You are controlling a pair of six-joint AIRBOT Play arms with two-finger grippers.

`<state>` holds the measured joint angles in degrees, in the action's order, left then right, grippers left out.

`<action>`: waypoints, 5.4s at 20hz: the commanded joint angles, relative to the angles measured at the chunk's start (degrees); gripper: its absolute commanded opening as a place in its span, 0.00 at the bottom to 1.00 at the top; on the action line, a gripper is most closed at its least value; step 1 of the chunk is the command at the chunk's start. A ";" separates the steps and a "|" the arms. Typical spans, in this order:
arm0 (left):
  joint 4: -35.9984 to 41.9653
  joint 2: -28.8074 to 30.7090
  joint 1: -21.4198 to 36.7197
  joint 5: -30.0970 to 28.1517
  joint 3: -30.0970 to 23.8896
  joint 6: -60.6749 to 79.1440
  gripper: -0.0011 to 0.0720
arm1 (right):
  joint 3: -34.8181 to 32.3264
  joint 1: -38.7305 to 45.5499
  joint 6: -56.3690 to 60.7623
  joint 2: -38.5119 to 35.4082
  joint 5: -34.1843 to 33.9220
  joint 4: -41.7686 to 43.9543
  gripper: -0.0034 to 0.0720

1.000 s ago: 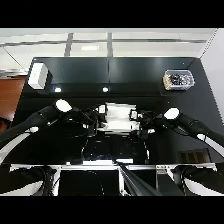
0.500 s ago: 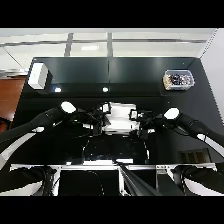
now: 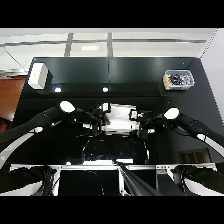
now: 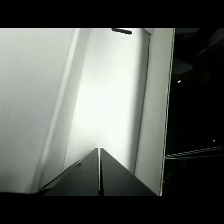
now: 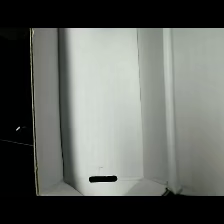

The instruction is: Fold the box and place the chain.

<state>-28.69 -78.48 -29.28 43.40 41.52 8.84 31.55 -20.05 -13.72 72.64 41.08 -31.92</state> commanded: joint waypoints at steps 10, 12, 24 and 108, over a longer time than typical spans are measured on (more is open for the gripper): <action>-24.96 14.47 28.30 11.06 0.70 -62.51 0.05 | -0.02 -0.04 -0.02 0.00 0.02 -0.02 0.21; -22.43 11.15 34.60 14.43 -0.96 -79.34 0.05 | -0.02 -0.04 -0.02 0.02 0.02 -0.02 0.21; -2.95 -12.96 25.55 25.46 0.76 -67.30 0.05 | -0.02 -0.04 -0.02 0.00 0.02 -0.02 0.21; -57.16 -16.46 -15.39 22.82 31.91 -124.74 0.05 | 0.00 -0.04 -0.02 0.02 0.02 -0.02 0.21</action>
<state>-86.26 -94.91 -44.38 66.59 72.82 -116.57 31.55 -20.05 -13.61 72.64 41.25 -31.94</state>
